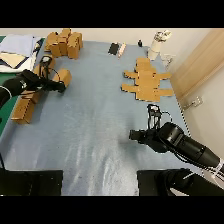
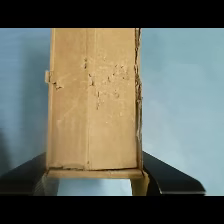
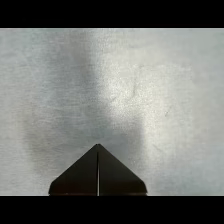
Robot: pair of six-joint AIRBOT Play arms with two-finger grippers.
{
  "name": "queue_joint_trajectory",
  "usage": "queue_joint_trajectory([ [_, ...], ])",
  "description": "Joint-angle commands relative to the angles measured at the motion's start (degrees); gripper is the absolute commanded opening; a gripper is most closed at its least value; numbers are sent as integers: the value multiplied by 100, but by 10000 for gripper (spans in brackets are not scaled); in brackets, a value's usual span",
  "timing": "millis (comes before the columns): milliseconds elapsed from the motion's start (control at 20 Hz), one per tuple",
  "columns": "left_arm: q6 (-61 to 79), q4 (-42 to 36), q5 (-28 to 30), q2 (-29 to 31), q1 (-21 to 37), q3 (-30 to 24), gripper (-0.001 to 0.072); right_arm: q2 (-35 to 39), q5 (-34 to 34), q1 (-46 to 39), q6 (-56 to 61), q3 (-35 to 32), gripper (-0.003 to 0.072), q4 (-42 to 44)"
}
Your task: Fold the box.
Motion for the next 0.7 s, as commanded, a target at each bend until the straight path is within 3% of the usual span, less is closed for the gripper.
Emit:
queue_joint_trajectory([
  [0, -619, 385, -249, -883, 452, 1036, 430, 0, 339, -4, 2, 7, 2, -92],
  [250, -955, 841, -238, -1530, 387, 1982, 429, 0, 765, -4, 2, 7, 2, -98],
  [550, -1215, 1231, -505, -1880, 345, 2616, 433, 2, 767, -2, 0, 7, 2, -96],
  [600, -1215, 1331, -564, -1880, 345, 2634, 505, 2, 767, -2, 0, 9, 2, -94],
  [650, -1215, 1467, -603, -1880, 350, 2658, 651, 0, 765, -2, 0, 24, 2, -94],
])
